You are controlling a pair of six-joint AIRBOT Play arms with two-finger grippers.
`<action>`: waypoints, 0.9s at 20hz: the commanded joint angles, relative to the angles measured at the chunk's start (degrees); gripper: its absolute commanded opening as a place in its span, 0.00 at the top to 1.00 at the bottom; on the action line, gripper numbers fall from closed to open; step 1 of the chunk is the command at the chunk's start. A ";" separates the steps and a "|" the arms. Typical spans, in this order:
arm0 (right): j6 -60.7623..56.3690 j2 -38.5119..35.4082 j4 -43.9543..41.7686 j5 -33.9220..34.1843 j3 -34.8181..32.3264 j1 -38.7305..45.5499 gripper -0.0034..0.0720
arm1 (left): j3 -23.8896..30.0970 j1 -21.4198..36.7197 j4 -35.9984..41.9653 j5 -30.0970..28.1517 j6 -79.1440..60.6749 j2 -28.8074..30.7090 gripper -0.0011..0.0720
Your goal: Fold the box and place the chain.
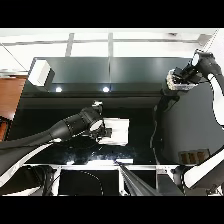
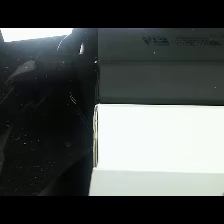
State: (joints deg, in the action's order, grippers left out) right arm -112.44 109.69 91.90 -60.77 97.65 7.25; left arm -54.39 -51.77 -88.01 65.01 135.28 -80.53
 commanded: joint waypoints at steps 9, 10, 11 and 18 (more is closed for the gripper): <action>13.94 -21.03 -0.57 -3.10 0.20 0.00 0.93 | 0.02 0.00 0.00 0.00 0.00 -0.02 0.94; 14.40 -22.43 -1.07 -3.15 0.20 0.00 0.93 | 0.02 0.00 0.00 0.00 0.00 -0.02 0.94; 15.37 -23.93 -1.75 -3.06 0.20 0.00 0.93 | 0.02 0.00 0.02 0.00 0.00 -0.02 0.94; 27.93 -36.89 -13.35 -12.22 0.24 -0.83 0.94 | 0.02 0.00 0.02 -0.04 0.00 -0.02 0.94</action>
State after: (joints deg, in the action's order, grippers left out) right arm -90.87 78.19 84.90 -68.66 97.82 6.94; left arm -54.39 -51.77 -88.01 65.01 135.28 -80.53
